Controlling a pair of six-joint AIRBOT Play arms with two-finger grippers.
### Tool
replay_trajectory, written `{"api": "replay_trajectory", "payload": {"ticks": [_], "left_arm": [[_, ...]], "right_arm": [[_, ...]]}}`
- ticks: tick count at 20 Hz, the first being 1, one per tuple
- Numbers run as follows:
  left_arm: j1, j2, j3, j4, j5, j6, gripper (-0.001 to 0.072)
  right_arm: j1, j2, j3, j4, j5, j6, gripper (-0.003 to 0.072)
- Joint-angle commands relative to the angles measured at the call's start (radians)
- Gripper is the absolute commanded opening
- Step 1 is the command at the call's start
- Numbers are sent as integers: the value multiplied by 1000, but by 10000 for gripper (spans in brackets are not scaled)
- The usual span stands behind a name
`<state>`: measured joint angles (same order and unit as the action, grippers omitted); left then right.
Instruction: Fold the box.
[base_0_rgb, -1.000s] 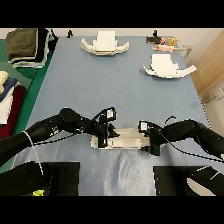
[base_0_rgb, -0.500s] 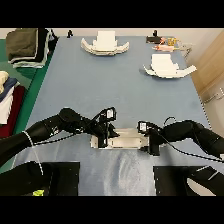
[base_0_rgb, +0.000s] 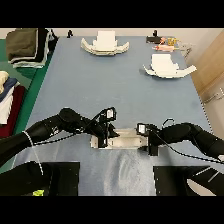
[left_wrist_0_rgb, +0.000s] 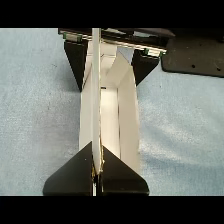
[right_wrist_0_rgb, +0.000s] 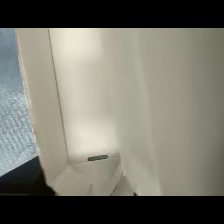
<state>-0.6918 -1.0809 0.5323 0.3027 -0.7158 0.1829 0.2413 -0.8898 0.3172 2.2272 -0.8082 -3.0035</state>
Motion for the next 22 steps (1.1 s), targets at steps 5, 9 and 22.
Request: {"api": "replay_trajectory", "payload": {"ticks": [5,9,22], "left_arm": [[0,-1,1,0,0,0,14],[0,-1,1,0,0,0,14],[0,-1,1,-3,0,0,13]], "right_arm": [[2,0,-3,-11,-8,2,506],[2,0,-2,-14,-4,2,506],[2,0,-2,-21,-4,2,506]]}}
